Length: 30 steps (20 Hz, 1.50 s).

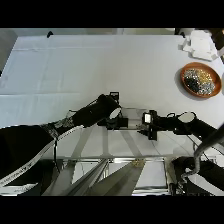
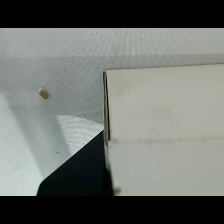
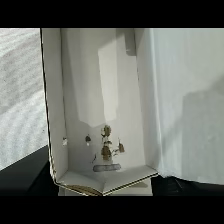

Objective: Fold the box and place the chain.

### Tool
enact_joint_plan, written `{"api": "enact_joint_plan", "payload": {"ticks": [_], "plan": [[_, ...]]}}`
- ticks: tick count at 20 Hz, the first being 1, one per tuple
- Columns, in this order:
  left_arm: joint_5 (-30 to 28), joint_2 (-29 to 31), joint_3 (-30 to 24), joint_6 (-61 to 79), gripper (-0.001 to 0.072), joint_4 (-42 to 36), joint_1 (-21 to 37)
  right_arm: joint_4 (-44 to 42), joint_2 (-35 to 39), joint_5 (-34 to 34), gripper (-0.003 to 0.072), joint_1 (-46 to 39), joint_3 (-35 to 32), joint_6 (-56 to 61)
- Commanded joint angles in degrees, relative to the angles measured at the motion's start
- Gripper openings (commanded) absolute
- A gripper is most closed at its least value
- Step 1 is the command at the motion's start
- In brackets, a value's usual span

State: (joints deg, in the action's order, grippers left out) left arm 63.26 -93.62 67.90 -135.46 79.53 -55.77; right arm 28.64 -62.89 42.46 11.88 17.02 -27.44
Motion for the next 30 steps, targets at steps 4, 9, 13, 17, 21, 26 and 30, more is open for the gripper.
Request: {"api": "enact_joint_plan", "payload": {"ticks": [4, 9, 13, 17, 21, 26, 30], "plan": [[-1.2, -0.3, 0.0, 0.0, 0.0094, 0.7, 0.0, 0.0, 0.0, 0.0, 0.0413, 0.0, 0.0, -0.1], [-1.4, -0.2, 0.0, 0.0, 0.0175, 1.1, 0.2, 0.0, 0.0, 0.0, 0.0413, 0.0, 0.0, 0.0], [-0.6, -0.1, 0.0, 0.2, 0.0007, 0.4, 1.1, 0.0, 0.0, 0.0, 0.0413, 0.0, 0.0, 0.0], [0.2, -0.1, 0.0, 0.0, 0.0007, -1.0, 1.6, 0.0, 0.0, 0.0, 0.0413, 0.0, 0.0, 0.0], [0.1, -0.1, 0.0, -2.6, 0.0193, -2.0, 1.6, 0.0, 0.0, 0.0, 0.0413, 0.0, 0.0, 0.0], [0.8, -0.1, 0.0, -3.3, 0.0160, -2.8, 1.6, 0.0, 0.0, 0.0, 0.0413, 0.0, 0.0, 0.0], [1.5, 0.0, 0.0, -5.8, 0.0109, -1.9, 2.2, 0.0, 0.0, 0.0, 0.0413, 0.0, 0.0, 0.0]]}}
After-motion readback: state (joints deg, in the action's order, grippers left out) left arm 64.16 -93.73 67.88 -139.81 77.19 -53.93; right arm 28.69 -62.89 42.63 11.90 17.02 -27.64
